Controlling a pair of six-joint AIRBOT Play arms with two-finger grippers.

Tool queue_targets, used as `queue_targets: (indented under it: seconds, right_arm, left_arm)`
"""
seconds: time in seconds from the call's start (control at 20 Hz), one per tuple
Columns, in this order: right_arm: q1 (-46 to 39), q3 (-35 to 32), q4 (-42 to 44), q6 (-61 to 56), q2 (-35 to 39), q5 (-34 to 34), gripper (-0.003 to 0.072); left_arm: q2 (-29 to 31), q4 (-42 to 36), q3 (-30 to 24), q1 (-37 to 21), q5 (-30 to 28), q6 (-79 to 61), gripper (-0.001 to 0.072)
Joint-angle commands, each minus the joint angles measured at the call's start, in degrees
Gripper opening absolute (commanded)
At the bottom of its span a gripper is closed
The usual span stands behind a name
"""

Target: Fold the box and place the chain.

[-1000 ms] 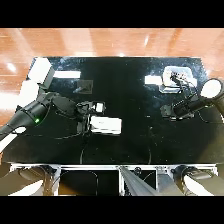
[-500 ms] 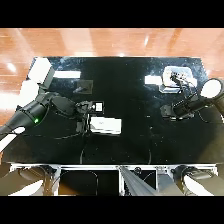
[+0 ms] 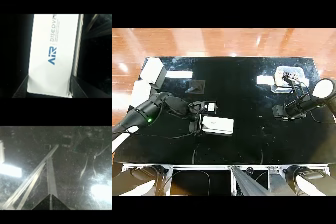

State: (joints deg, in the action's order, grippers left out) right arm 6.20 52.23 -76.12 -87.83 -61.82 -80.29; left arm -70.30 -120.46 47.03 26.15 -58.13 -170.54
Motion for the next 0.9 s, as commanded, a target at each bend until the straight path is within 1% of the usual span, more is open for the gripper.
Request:
queue_targets:
  seconds: [0.0, 0.55, 0.6, 0.65, 0.7, 0.85]
  right_arm:
    - [-0.02, 0.0, -0.02, 0.02, 0.0, -0.02, 0.0031]
    - [-0.02, 0.0, -0.02, 0.02, 0.0, 0.24, 0.0031]
    - [-0.02, 0.0, -0.02, 0.02, 0.0, 0.42, 0.0031]
    - [-0.02, 0.0, -0.02, 0.02, 0.0, 0.57, 0.0031]
    - [-0.02, 0.0, 0.0, 0.02, 0.0, 0.66, 0.0031]
    - [-0.02, 0.0, -0.02, 0.02, 0.0, 0.68, 0.0031]
  left_arm:
    - [-0.35, -0.2, -0.02, 0.2, -0.37, 0.0, 0.0613]
    - [-0.66, -0.22, -1.51, 0.2, 1.18, -0.02, 0.061]
    - [-0.68, -0.24, -1.51, 0.2, 1.18, -0.02, 0.0606]
    - [-0.66, -0.24, -1.51, 0.2, 1.16, -0.02, 0.0585]
    - [-0.66, -0.22, -1.51, 0.2, 1.16, -0.02, 0.0515]
    - [-0.66, -0.2, -1.51, 0.2, 1.44, -0.04, 0.0111]
